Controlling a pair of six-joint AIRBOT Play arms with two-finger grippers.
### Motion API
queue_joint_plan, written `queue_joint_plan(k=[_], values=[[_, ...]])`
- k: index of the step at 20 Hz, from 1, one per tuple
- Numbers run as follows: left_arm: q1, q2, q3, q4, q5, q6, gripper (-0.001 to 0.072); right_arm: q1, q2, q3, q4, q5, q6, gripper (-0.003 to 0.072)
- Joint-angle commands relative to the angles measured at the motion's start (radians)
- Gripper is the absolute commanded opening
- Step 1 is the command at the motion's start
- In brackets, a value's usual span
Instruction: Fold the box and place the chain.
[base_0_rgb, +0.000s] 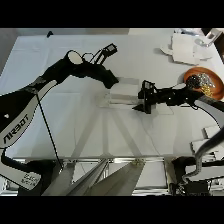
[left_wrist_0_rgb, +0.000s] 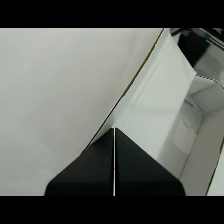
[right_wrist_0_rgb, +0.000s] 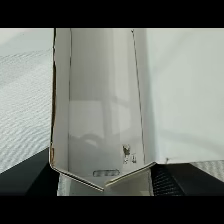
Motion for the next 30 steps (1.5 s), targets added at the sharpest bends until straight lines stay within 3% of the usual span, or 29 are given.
queue_joint_plan(k=[1,5,11,13,14,15,16,17,20,21,23,27,30], values=[[-0.008,-0.082,0.0,-0.024,0.031,-0.101,0.001,0.0,0.0,0.001,0.001,0.0,0.0,0.0516],[-0.014,-0.099,0.0,-0.021,-0.014,-0.097,0.001,0.0,0.0,0.001,0.0,0.0,0.0,0.0516],[0.072,0.072,0.0,0.034,-0.062,-0.072,0.0012,0.0,0.0,0.0,0.0,0.0,0.0,0.0516],[0.086,0.127,0.0,0.187,-0.084,0.071,0.0024,0.0,0.0,0.0,0.001,0.0,0.0,0.0516],[0.082,0.148,0.0,0.288,-0.091,0.131,0.0058,0.0,0.0,0.0,0.001,0.0,0.0,0.0516],[0.077,0.16,0.0,0.36,-0.103,0.177,0.0157,0.0,0.0,0.001,0.001,0.0,0.0,0.0516],[0.074,0.164,0.0,0.404,-0.123,0.232,0.0316,0.0,0.0,0.001,0.001,0.0,0.0,0.0516],[0.071,0.161,-0.002,0.43,-0.14,0.298,0.0398,0.0,0.0,0.0,0.0,0.0,0.0,0.0516],[0.06,0.144,-0.037,0.43,-0.151,0.455,0.043,0.0,0.0,0.0,0.001,0.0,0.0,0.0516],[0.056,0.134,-0.052,0.431,-0.155,0.494,0.0548,0.0,0.0,0.0,0.0,0.0,0.0,0.0516],[0.05,0.111,-0.087,0.425,-0.154,0.529,0.0644,0.0,0.0,0.0,0.001,0.001,0.0,0.0516],[0.027,0.076,-0.133,0.391,-0.228,0.687,0.0634,0.0,0.0,0.0,0.001,0.0,0.0,0.0516],[0.022,0.069,-0.133,0.319,-0.226,0.735,0.0633,0.0,0.0,0.001,0.0,0.0,0.0,0.0516]])
